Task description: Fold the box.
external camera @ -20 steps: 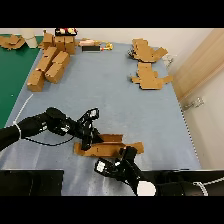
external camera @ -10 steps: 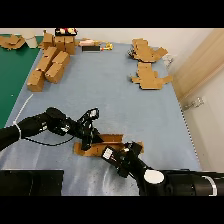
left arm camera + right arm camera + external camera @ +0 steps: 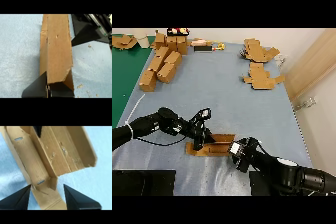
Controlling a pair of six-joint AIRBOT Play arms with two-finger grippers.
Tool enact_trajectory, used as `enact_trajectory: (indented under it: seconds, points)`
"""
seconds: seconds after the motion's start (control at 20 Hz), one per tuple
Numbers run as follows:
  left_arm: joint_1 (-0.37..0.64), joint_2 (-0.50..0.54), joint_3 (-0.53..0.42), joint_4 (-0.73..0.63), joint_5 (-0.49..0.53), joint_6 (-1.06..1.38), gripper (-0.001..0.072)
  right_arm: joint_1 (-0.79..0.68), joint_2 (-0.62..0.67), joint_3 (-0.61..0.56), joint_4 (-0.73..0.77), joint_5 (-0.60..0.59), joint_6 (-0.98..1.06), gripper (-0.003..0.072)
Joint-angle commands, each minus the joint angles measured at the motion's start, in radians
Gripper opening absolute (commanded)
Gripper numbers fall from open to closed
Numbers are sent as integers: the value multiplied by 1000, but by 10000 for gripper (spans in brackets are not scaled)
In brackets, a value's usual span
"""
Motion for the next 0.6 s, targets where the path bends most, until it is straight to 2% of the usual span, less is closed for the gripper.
enact_trajectory:
  seconds: [0.0,0.15,0.35,0.45,0.55]
  points:
    - [0,1,1,0,0,0,13,-176,25,-15,264,117,-389,637]
    - [0,0,1,0,0,0,13,-335,6,-15,612,157,-830,637]
    - [0,1,1,0,0,0,13,-536,-69,-13,1082,138,-1379,638]
    - [0,1,1,0,0,0,13,-615,-145,11,1214,41,-1559,637]
    - [0,1,1,0,0,0,13,-686,-243,55,1257,-59,-1662,637]
